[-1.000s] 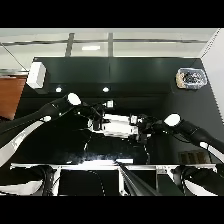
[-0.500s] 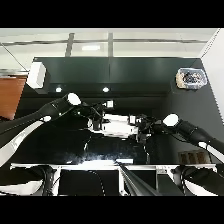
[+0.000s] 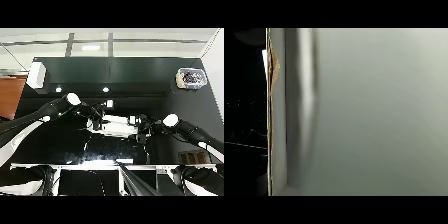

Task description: Fold the box and place the chain.

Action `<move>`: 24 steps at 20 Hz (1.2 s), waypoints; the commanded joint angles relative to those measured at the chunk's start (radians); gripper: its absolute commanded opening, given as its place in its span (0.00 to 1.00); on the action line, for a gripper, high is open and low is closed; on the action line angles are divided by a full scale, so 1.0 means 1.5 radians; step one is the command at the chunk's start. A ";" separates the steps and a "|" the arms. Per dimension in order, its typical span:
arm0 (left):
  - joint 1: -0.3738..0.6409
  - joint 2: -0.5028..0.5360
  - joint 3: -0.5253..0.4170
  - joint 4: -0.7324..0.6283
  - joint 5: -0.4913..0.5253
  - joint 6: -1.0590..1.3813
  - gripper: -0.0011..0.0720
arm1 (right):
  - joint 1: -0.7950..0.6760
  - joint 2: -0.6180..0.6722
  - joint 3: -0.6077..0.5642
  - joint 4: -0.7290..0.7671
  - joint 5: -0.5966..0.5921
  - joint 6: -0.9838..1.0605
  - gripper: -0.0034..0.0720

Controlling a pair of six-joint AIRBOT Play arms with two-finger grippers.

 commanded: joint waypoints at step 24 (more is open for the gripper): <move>0.035 0.161 -0.128 -0.298 -0.048 -0.232 0.05 | 0.001 0.000 0.000 -0.018 0.033 -0.021 0.68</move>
